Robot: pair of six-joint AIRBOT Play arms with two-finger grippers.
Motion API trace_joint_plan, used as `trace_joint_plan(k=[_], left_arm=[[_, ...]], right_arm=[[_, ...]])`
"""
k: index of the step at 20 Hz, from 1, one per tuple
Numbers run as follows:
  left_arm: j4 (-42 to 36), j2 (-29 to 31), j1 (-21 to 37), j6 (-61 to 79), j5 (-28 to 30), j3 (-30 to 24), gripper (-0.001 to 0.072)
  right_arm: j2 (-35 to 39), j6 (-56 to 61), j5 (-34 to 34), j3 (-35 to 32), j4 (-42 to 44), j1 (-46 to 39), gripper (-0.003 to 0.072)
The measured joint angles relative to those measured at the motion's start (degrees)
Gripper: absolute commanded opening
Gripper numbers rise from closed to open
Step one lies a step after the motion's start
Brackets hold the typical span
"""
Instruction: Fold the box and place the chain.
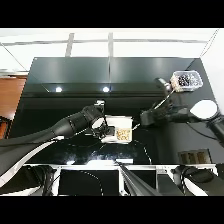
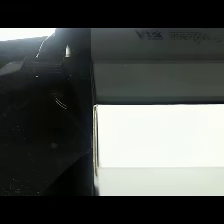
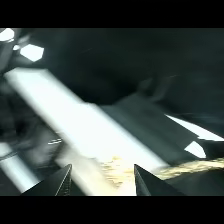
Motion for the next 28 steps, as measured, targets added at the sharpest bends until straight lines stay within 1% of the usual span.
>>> trace_joint_plan(k=[1,3,4,5,6,7,10,12,15,16,17,18,19,21,24,26,28], left_arm=[[-0.02,0.0,0.02,0.0,-0.04,0.0,0.003],[-0.09,0.0,0.02,0.0,-0.09,0.0,0.003],[-0.15,0.0,0.0,0.0,-0.09,0.0,0.003],[-0.15,0.0,0.02,0.0,-0.11,0.0,0.003],[-0.15,-0.02,0.02,0.0,-0.11,0.0,0.003],[-0.15,0.0,0.0,0.0,-0.11,0.0,0.003],[-0.15,0.0,0.02,0.0,-0.04,0.0,0.003],[-0.15,0.0,0.0,0.0,0.0,0.0,0.003],[-0.17,0.0,0.02,0.0,0.09,0.0,0.0031],[-0.17,0.0,0.02,0.0,0.11,0.0,0.003],[-0.17,0.0,0.02,0.0,0.09,0.0,0.003],[-0.17,0.0,0.0,0.0,0.11,0.0,0.003],[-0.17,0.0,0.02,-0.02,0.09,0.0,0.003],[-0.17,-0.02,0.02,0.0,0.09,0.0,0.003],[-0.17,-0.02,0.02,-0.02,0.11,0.0,0.003],[-0.17,0.0,0.02,0.0,0.09,0.0,0.003],[-0.17,0.0,0.02,0.0,0.11,0.0,0.003]], right_arm=[[-0.02,0.59,0.55,0.44,-3.19,-3.23,0.0437],[-0.17,5.46,-1.7,0.31,-11.96,-10.01,0.0431],[-0.57,10.19,-4.2,-0.04,-17.33,-13.2,0.0636],[-1.4,14.27,-6.84,-0.31,-21.84,-15.72,0.0715],[-2.8,17.68,-10.19,-0.5,-25.42,-17.94,0.0715],[-4.59,20.13,-12.92,-0.48,-27.19,-19.39,0.0715],[-12.94,24.63,-20.52,2.47,-28.37,-21.86,0.0713],[-19.58,26.16,-22.88,6.62,-27.5,-22.58,0.0712],[-28.28,27.45,-24.22,13.27,-26.49,-23.08,0.0708],[-30.38,27.69,-24.24,14.88,-26.4,-23.15,0.0576],[-32.06,27.89,-24.28,16.22,-26.18,-23.19,0.0393],[-33.35,28.13,-24.52,17.29,-26.01,-23.26,0.0159],[-34.32,28.35,-24.41,18.01,-26.03,-23.37,0.0014],[-35.28,28.48,-23.98,18.97,-25.99,-23.56,0.001],[-34.56,26.58,-20.61,19.89,-25.97,-23.74,0.0008],[-31.45,23.69,-17.66,20.2,-25.92,-23.78,0.0007],[-25.88,20.52,-14.38,20.35,-25.86,-23.78,0.0007]])
